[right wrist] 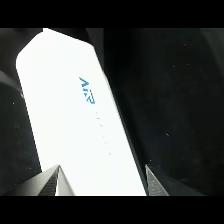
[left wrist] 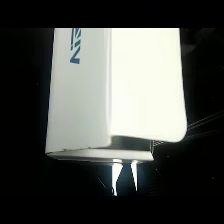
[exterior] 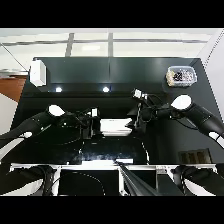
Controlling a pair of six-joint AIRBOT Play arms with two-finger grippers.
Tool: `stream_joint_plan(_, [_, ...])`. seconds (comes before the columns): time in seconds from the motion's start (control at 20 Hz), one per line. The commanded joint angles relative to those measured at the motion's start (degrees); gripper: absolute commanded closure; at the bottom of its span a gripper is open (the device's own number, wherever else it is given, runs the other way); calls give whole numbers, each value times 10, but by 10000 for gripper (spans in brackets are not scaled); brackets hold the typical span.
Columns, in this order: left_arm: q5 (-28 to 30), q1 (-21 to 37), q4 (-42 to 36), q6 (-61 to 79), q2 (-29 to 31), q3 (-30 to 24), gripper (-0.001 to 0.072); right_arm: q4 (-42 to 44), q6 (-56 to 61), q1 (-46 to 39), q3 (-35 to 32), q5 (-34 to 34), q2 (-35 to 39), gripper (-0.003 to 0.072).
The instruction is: Fold the box and place the chain.
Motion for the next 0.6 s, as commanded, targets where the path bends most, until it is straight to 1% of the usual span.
stream_joint_plan(0.0, [0, 0, 0, 0, 0, 0, 311, -14, 12, 16, -2, -29, 0, 89])
stream_joint_plan(0.05, [0, 0, 0, 0, 0, 0, 311, -26, 13, 17, -2, -29, 0, 91])
stream_joint_plan(0.1, [0, 0, 0, 0, 0, 0, 311, -45, 16, 19, -2, -29, 0, 216])
stream_joint_plan(0.15, [0, 0, 0, 0, 0, 0, 311, -49, 19, 20, -2, -26, 0, 290])
stream_joint_plan(0.2, [0, 0, 0, 0, 0, 0, 311, -49, 19, 20, -2, -26, 0, 347])
stream_joint_plan(0.55, [0, 0, 0, 0, 0, 0, 312, -31, 30, 20, -2, -21, 0, 347])
